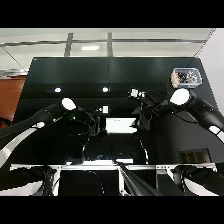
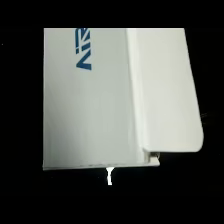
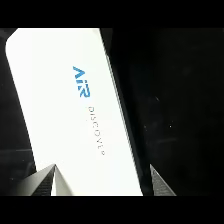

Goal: Fold the box and place the chain.

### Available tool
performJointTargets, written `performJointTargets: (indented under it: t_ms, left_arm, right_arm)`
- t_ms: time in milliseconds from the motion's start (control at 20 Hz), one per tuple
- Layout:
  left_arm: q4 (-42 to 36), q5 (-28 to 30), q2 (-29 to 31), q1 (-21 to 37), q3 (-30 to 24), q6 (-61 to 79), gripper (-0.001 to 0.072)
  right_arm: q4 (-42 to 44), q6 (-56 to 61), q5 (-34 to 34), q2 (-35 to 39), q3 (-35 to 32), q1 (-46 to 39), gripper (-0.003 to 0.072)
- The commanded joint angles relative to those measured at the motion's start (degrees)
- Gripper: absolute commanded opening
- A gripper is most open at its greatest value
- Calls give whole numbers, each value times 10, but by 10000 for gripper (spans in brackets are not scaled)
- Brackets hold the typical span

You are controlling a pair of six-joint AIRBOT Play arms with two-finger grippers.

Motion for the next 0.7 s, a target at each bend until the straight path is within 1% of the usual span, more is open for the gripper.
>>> performJointTargets:
  t_ms: [0, 100, 150, 200, 250, 300, 350, 400, 650]
  left_arm:
    - [4, 3, 0, -1, 0, -1, 393]
    - [4, 2, 0, -1, 0, -1, 393]
    - [4, 2, 0, -1, 0, -1, 394]
    - [4, 2, 0, -1, 0, -1, 394]
    - [4, 2, 0, -1, 0, -1, 394]
    - [4, 2, 0, -1, 0, -1, 394]
    - [4, 2, 0, -1, 0, -1, 394]
    - [4, 2, 0, -1, 0, -1, 394]
    - [4, -1, 0, -1, 0, 0, 394]
  right_arm:
    - [-20, -19, -18, -1, -1, 25, 699]
    - [-21, -25, -18, -1, -1, 28, 698]
    - [-22, -25, -18, -1, -1, 28, 661]
    - [-21, -25, -17, -1, -1, 28, 509]
    - [-21, -25, -15, -1, -1, 28, 419]
    - [-21, -25, -11, -1, -1, 28, 408]
    - [-21, -25, -7, -1, -1, 28, 354]
    - [-21, -25, -1, -1, -1, 28, 238]
    - [-21, -25, 2, -1, -1, 28, 236]
